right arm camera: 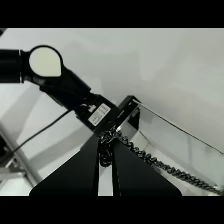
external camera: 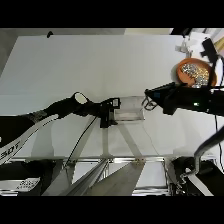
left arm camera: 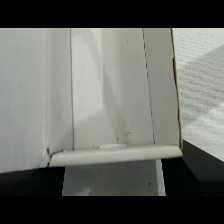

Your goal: Fold the box and place the chain.

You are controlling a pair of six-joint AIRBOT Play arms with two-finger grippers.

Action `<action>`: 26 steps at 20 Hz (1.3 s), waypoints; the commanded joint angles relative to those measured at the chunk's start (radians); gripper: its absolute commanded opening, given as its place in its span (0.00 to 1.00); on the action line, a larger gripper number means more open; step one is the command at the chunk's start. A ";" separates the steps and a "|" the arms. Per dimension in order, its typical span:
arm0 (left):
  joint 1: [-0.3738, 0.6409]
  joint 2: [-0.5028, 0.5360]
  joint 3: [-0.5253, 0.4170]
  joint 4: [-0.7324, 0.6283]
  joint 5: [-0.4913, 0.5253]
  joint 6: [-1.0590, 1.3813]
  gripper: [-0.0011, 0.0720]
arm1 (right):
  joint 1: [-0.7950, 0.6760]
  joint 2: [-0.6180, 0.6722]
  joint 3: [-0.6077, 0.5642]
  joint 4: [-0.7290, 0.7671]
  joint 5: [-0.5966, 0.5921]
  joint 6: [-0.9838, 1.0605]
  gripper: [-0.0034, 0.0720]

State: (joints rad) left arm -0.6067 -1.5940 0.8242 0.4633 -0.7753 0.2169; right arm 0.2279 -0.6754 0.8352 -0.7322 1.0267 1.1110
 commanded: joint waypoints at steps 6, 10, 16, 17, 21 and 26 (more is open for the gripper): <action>0.001 0.001 0.000 0.000 0.000 0.000 0.30 | 0.204 -0.166 0.000 -0.103 -0.105 0.033 0.06; 0.001 0.001 0.000 0.000 0.000 0.000 0.30 | 0.229 -0.233 -0.002 -0.122 -0.095 0.033 0.06; 0.001 0.001 0.000 0.000 0.000 0.000 0.30 | 0.259 -0.351 -0.003 -0.215 -0.111 0.070 0.06; 0.001 0.001 0.000 0.000 0.000 0.000 0.30 | 0.259 -0.378 -0.003 -0.214 -0.111 0.070 0.06; 0.001 0.001 0.000 0.000 0.000 0.000 0.30 | 0.259 -0.446 -0.003 -0.214 -0.110 0.070 0.07; 0.001 0.001 0.000 0.000 0.000 0.000 0.30 | 0.259 -0.437 -0.003 -0.219 -0.042 0.070 0.29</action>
State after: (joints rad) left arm -0.6067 -1.5940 0.8242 0.4633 -0.7753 0.2169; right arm 0.4858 -1.1091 0.8318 -0.9466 0.9398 1.1790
